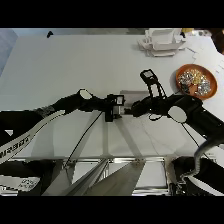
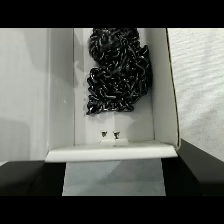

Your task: Fold the box and place the chain.

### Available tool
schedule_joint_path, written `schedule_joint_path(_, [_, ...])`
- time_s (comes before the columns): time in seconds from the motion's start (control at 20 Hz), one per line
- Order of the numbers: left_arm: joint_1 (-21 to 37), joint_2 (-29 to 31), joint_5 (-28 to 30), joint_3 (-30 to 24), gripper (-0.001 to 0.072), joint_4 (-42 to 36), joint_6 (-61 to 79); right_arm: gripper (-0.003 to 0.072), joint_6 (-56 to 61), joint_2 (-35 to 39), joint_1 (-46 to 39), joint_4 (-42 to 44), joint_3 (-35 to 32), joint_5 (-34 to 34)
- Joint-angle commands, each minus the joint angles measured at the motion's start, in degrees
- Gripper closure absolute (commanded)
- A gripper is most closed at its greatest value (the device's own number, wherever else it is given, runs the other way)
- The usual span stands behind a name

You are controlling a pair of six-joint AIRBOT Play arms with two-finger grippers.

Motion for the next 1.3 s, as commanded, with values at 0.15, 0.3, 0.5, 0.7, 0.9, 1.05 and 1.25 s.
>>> schedule_joint_path(0.15, [0.0,0.0,0.0,0.0,0.0627,0.0,0.0,0.037,-3.9,1.5,-9.4,-3.1,7.7,7.3])
schedule_joint_path(0.3, [0.0,0.0,0.0,0.0,0.0627,0.0,0.0,0.0427,-4.8,1.2,-19.8,-3.8,8.3,10.3])
schedule_joint_path(0.5, [0.0,0.0,0.0,0.0,0.0627,0.0,0.0,0.0426,-4.8,-1.9,-31.4,-6.8,6.6,9.3])
schedule_joint_path(0.7, [0.0,0.0,0.0,0.0,0.0627,0.0,0.0,0.0424,-4.3,-9.6,-35.5,-6.7,5.0,6.1])
schedule_joint_path(0.9, [0.0,0.0,0.0,0.0,0.0627,0.0,0.0,0.0367,-4.4,-15.6,-32.8,-6.8,5.0,5.0])
schedule_joint_path(1.05, [0.0,0.0,0.0,0.0,0.0627,0.0,0.0,0.0338,-4.4,-19.1,-31.1,-7.5,5.0,4.7])
schedule_joint_path(1.25, [0.0,0.0,0.0,0.0,0.0627,0.0,0.0,0.034,-4.4,-22.4,-30.8,-7.5,5.0,4.0])
